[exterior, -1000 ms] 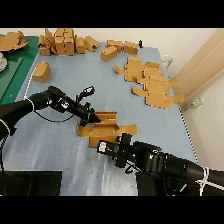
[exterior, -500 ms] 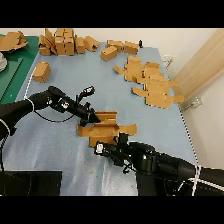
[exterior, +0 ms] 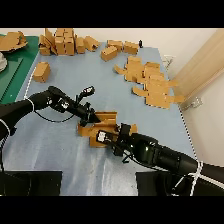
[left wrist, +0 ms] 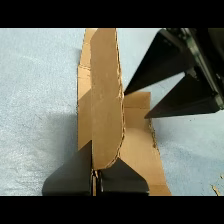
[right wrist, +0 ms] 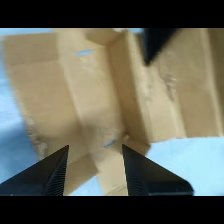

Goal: Fold the box.

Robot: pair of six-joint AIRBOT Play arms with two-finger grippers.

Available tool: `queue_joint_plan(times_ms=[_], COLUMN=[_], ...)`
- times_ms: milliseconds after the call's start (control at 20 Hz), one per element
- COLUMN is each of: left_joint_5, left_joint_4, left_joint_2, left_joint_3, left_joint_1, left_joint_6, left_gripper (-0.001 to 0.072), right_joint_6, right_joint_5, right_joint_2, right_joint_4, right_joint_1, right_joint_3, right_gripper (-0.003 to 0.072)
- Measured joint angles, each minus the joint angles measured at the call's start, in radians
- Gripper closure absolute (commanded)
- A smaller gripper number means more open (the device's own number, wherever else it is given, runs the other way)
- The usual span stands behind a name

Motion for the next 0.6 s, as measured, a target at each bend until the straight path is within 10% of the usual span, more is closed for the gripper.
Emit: queue_joint_plan(times_ms=[600], left_joint_5=[0.000], left_joint_4=[0.000], left_joint_2=[0.000], left_joint_3=[0.000], left_joint_1=[0.000], left_joint_6=[0.000], left_gripper=[0.0698], right_joint_6=[-0.112], right_joint_5=[0.100], right_joint_2=[0.036], right_joint_4=[0.194], right_joint_1=[0.010], right_joint_3=[-0.016], right_gripper=[0.0183])
